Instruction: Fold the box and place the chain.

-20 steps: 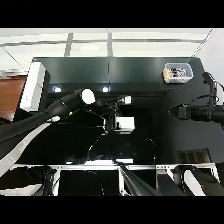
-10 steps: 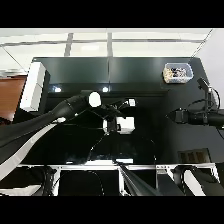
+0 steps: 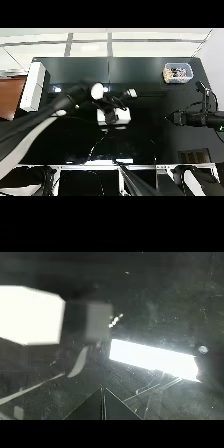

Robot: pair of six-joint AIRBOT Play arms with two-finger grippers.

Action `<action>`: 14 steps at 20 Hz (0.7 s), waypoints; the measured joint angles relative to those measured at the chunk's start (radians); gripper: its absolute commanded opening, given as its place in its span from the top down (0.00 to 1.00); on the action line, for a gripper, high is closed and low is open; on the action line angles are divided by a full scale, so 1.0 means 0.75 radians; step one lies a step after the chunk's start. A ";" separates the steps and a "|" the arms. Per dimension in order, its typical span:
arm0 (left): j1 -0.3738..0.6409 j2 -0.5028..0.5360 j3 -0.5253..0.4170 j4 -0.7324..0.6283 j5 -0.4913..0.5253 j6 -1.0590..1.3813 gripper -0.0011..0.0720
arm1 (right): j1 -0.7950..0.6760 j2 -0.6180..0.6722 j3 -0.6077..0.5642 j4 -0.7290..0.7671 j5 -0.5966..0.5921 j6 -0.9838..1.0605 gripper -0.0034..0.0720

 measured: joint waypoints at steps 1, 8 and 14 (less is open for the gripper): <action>0.043 0.028 0.018 0.058 -0.058 -0.070 0.69 | 0.001 0.000 -0.001 0.000 0.000 0.000 0.94; 0.633 0.347 -0.135 0.303 -0.377 -0.509 0.69 | 0.001 0.000 -0.001 -0.003 0.000 -0.006 0.94; 1.301 0.574 -0.454 0.350 -0.465 -0.611 0.69 | 0.001 0.000 -0.001 -0.003 -0.010 -0.013 0.94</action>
